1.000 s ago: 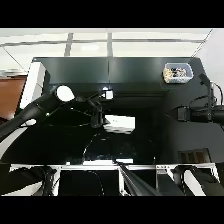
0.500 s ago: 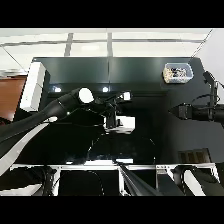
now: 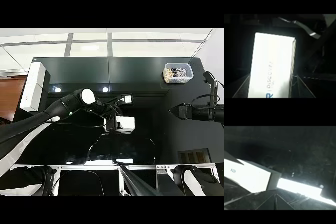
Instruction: Fold the box and place the chain.
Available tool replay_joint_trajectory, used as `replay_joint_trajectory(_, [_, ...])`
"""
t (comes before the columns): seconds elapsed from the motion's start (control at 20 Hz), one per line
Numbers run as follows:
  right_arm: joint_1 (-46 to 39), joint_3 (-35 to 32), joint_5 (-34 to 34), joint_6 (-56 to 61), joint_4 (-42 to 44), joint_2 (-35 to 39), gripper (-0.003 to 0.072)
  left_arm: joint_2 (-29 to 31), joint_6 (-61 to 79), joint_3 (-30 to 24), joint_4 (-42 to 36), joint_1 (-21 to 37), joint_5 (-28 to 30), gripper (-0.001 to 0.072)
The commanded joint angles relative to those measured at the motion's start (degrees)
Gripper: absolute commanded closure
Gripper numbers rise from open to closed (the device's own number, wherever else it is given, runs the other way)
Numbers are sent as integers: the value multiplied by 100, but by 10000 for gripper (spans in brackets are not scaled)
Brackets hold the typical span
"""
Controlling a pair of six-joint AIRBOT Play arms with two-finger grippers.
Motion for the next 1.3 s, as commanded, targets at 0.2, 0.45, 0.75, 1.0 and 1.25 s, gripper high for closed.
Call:
replay_joint_trajectory(0.2, [22, -81, -2, -2, 4, 2, 672, -2, -20, 9, 186, -4, -149, -3])
replay_joint_trajectory(0.45, [22, -280, -26, -2, 4, 2, 672, -37, -953, 111, 1049, -160, -136, -3])
replay_joint_trajectory(0.75, [22, -595, -153, 0, 20, 2, 672, -411, -1965, 507, 1628, -496, -87, 1])
replay_joint_trajectory(1.0, [22, -634, -162, -2, 20, 2, 672, -452, -2470, 1034, 2385, -542, -651, 286])
replay_joint_trajectory(1.25, [22, -634, -153, -2, 17, 2, 672, 94, -4155, 1676, 3685, 321, -2214, 491])
